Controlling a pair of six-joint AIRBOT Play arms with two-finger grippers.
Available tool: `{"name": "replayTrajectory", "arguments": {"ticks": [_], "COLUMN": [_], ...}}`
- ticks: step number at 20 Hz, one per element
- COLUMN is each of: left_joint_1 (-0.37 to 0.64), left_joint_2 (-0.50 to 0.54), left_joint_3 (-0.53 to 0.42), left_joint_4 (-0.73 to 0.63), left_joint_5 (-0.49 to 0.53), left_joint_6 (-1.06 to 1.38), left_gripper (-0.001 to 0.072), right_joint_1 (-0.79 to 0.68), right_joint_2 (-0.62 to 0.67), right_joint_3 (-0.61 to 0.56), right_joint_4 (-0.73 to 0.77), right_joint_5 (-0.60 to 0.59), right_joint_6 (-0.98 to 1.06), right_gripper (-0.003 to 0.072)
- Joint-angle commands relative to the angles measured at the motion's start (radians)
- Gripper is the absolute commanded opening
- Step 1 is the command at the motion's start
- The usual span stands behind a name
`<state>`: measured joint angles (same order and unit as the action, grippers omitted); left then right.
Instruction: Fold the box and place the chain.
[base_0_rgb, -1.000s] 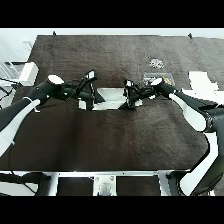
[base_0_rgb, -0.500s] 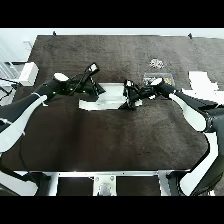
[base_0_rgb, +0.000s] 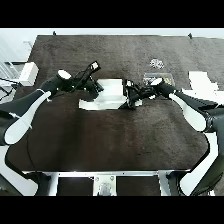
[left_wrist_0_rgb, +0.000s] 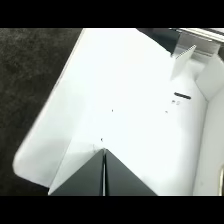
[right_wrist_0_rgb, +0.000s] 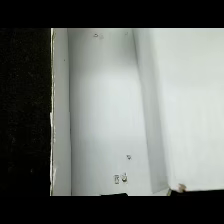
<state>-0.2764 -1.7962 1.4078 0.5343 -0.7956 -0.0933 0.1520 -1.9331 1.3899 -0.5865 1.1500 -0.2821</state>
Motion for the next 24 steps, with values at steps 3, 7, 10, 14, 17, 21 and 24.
{"name": "replayTrajectory", "arguments": {"ticks": [3, 7, 10, 14, 17, 21, 24], "left_joint_1": [-0.001, -0.001, 0.002, 0.034, 0.092, 0.092, 0.034], "left_joint_2": [-0.037, -0.039, -0.021, 0.081, 0.153, 0.165, 0.137], "left_joint_3": [0.005, 0.005, 0.012, 0.019, 0.019, 0.019, 0.019], "left_joint_4": [0.033, 0.034, 0.05, 0.125, 0.198, 0.338, 0.505], "left_joint_5": [0.018, 0.016, -0.008, -0.109, -0.275, -0.402, -0.375], "left_joint_6": [-0.033, -0.029, -0.011, -0.006, -0.014, -0.087, -0.14], "left_gripper": [0.0017, 0.0018, 0.0019, 0.0023, 0.0695, 0.0711, 0.0719], "right_joint_1": [0.001, 0.001, 0.001, 0.001, 0.001, 0.001, 0.001], "right_joint_2": [0.0, 0.0, 0.0, 0.0, 0.0, 0.0, 0.0], "right_joint_3": [0.0, 0.0, 0.0, 0.0, 0.0, 0.0, 0.0], "right_joint_4": [0.0, 0.0, 0.0, 0.0, 0.0, 0.0, 0.0], "right_joint_5": [0.0, 0.0, 0.0, 0.0, 0.0, 0.0, 0.0], "right_joint_6": [0.0, 0.0, 0.0, 0.0, 0.0, 0.0, 0.0], "right_gripper": [0.0584, 0.0584, 0.0584, 0.0584, 0.0584, 0.0584, 0.0584]}}
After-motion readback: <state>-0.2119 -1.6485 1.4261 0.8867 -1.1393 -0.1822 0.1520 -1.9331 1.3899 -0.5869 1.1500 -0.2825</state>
